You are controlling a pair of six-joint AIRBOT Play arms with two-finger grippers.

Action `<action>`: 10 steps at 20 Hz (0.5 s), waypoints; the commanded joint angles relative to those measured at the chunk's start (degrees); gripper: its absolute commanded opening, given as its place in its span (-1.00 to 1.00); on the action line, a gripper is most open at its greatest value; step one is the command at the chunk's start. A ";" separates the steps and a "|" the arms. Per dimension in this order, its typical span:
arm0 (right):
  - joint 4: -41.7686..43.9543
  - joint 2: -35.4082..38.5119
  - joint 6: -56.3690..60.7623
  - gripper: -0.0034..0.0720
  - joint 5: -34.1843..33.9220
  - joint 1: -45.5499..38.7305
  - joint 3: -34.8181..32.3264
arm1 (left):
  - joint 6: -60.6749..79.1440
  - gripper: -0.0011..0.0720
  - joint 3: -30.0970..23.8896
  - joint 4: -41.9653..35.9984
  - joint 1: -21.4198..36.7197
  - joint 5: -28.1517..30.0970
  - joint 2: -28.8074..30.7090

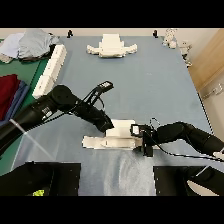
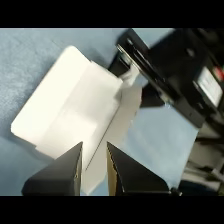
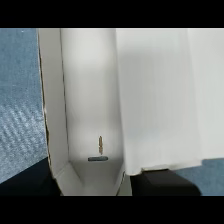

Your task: Fold the box.

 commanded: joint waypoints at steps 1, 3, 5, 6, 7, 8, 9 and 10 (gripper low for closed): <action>0.00 0.07 0.04 0.43 0.00 0.04 0.00 | 1.05 -0.30 -0.26 11.04 -4.15 -2.01 7.26; 0.00 0.07 0.02 0.43 0.00 0.04 0.00 | 1.14 -0.30 -1.16 13.42 -6.67 -2.89 9.64; 0.00 0.07 0.02 0.43 0.00 0.04 0.00 | 4.09 0.10 -3.26 13.35 -5.55 -5.44 11.45; 0.00 0.07 0.02 0.43 0.00 0.04 0.00 | 5.35 0.68 -4.92 13.33 -4.37 -5.49 12.09; 0.00 0.07 0.02 0.43 0.00 0.04 0.00 | 7.61 0.74 -6.91 13.33 -2.64 -5.40 12.70; 0.00 0.07 0.04 0.43 0.00 0.04 0.00 | 10.82 0.84 -8.81 13.33 -1.22 -5.16 13.09; 0.00 0.07 0.02 0.43 -0.02 0.04 0.00 | 14.10 0.84 -10.97 13.31 0.20 -4.59 13.27; 0.00 0.07 0.04 0.43 -0.02 0.04 0.00 | 16.92 0.84 -13.11 13.29 1.22 -3.63 13.35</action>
